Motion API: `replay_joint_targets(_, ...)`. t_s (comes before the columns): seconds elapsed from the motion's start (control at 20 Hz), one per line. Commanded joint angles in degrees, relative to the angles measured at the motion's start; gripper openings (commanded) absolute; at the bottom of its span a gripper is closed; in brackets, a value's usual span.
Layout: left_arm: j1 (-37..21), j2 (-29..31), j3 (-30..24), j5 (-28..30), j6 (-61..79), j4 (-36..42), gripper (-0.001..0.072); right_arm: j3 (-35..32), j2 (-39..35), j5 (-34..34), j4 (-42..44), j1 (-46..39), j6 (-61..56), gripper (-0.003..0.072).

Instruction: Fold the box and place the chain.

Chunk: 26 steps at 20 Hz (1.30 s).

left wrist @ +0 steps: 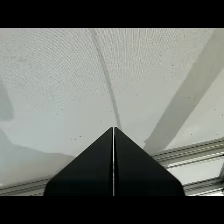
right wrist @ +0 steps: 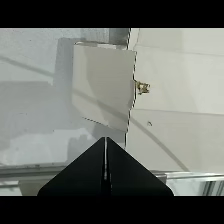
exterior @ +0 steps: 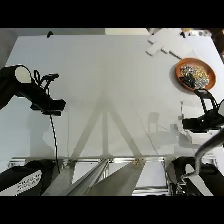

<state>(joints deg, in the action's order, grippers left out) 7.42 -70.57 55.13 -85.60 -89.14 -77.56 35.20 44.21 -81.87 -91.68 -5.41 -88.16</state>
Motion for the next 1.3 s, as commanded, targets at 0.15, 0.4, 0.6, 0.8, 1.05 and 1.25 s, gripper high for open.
replay_joint_targets(0.15, 0.0, 0.0, 0.0, 0.0, 0.0, 0.0, 0.001, 0.0, 0.0, 0.0, 0.1, 0.0, 0.0, 0.0008)
replay_joint_targets(0.4, 0.0, 0.0, 0.0, 0.0, 0.0, 0.0, 0.001, 0.0, 0.0, 2.4, -2.0, 0.0, 3.8, 0.0008)
replay_joint_targets(0.6, 0.0, 0.0, 0.0, 0.0, 0.0, 0.0, 0.001, 1.1, 0.0, 6.0, -24.5, -3.2, -2.6, 0.0004)
replay_joint_targets(0.8, 0.0, 0.0, 0.0, 0.0, 0.0, 0.0, 0.001, 4.6, 1.0, 13.1, -32.1, -13.5, -2.0, 0.0004)
replay_joint_targets(1.05, 0.0, 0.0, 0.0, 0.0, 0.0, 0.0, 0.001, 5.5, 10.7, 17.7, -34.3, -25.8, -2.4, 0.0465)
replay_joint_targets(1.25, 0.0, 0.0, 0.0, 0.0, 0.0, 0.0, 0.001, 9.7, 18.8, 15.7, -33.9, -29.5, 0.4, 0.0578)
